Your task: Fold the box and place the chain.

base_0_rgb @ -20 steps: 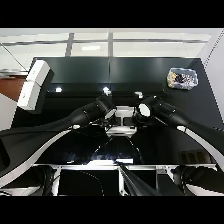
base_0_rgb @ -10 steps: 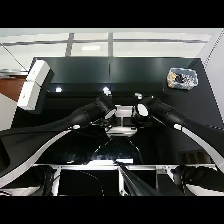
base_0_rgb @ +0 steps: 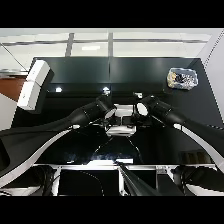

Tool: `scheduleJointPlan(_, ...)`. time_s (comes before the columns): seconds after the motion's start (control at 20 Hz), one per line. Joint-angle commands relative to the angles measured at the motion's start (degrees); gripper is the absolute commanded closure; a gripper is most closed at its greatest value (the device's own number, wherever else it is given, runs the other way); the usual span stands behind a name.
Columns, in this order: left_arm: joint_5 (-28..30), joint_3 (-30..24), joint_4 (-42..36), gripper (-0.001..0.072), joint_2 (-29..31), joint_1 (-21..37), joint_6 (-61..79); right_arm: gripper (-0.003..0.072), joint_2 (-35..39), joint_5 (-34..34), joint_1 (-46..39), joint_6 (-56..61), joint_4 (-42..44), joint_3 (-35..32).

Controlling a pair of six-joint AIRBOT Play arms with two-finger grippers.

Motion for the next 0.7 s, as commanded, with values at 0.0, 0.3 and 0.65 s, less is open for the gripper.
scheduleJointPlan(0.0,0.2,0.1,-0.1,0.0683,0.0,0.0,0.0,0.0305,0.2,4.0,0.0,-2.7,-1.1,2.2)
scheduleJointPlan(0.3,1.0,0.1,-0.1,0.0683,0.0,0.0,0.0,0.0306,7.4,14.0,-2.0,-13.6,-4.2,4.9)
scheduleJointPlan(0.65,0.9,0.1,-0.1,0.0683,0.0,0.0,0.0,0.0306,24.3,12.6,-12.8,-22.7,-20.2,5.1)
